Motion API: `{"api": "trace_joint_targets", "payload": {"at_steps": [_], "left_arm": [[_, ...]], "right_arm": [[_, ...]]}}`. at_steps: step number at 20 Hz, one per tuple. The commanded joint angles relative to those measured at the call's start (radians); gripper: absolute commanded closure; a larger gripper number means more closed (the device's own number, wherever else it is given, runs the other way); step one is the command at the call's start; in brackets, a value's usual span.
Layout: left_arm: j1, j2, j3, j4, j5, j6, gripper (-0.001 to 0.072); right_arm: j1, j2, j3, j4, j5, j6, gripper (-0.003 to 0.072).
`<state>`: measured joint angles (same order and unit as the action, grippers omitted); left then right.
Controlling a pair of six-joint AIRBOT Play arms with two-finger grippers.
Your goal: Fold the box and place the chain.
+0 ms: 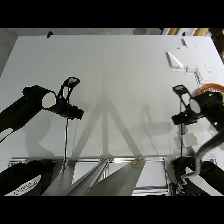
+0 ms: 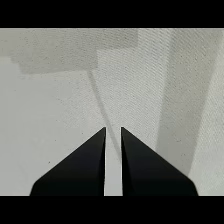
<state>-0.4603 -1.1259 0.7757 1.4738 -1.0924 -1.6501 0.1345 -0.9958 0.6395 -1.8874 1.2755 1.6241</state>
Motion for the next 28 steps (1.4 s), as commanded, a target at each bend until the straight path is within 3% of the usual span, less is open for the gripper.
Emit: {"api": "trace_joint_targets", "payload": {"at_steps": [1,4,5,6,7,13,18,21,22,24,28], "left_arm": [[0.001,0.001,0.000,0.000,0.000,0.000,0.0600],[0.001,0.001,0.000,0.000,0.000,0.000,0.0600],[0.001,0.001,0.000,0.000,0.000,0.000,0.0600],[0.001,0.001,0.000,0.000,0.000,0.000,0.0600],[0.001,0.001,0.000,0.000,0.000,0.000,0.0600],[0.001,0.001,0.000,0.000,0.000,0.000,0.0600],[0.001,0.001,0.000,0.000,0.000,0.000,0.0600],[0.001,0.001,0.000,0.000,0.000,0.000,0.0600],[0.001,0.001,0.000,0.000,0.000,0.000,0.0600],[0.001,0.001,0.000,0.000,0.000,0.000,0.0600],[0.001,0.001,0.000,0.000,0.000,0.000,0.0600]], "right_arm": [[-0.279,0.008,0.024,-0.197,0.043,-0.189,0.0669],[-0.560,0.006,0.024,-0.191,-0.024,-0.278,0.0648],[-0.623,0.000,0.024,-0.186,-0.050,-0.278,0.0441],[-0.684,-0.006,0.024,-0.185,-0.085,-0.278,0.0185],[-0.730,-0.012,0.024,-0.186,-0.118,-0.280,0.0182],[-0.847,-0.090,0.024,-0.202,-0.250,-0.356,0.0192],[-0.847,-0.132,0.024,-0.184,-0.344,-0.393,0.0293],[-0.847,-0.200,0.024,-0.184,-0.322,-0.395,0.0375],[-0.846,-0.207,0.024,-0.172,-0.318,-0.395,0.0448],[-0.824,-0.200,0.024,-0.166,-0.259,-0.418,0.0664],[-0.632,-0.112,0.024,-0.130,-0.091,-0.447,0.0671]]}}
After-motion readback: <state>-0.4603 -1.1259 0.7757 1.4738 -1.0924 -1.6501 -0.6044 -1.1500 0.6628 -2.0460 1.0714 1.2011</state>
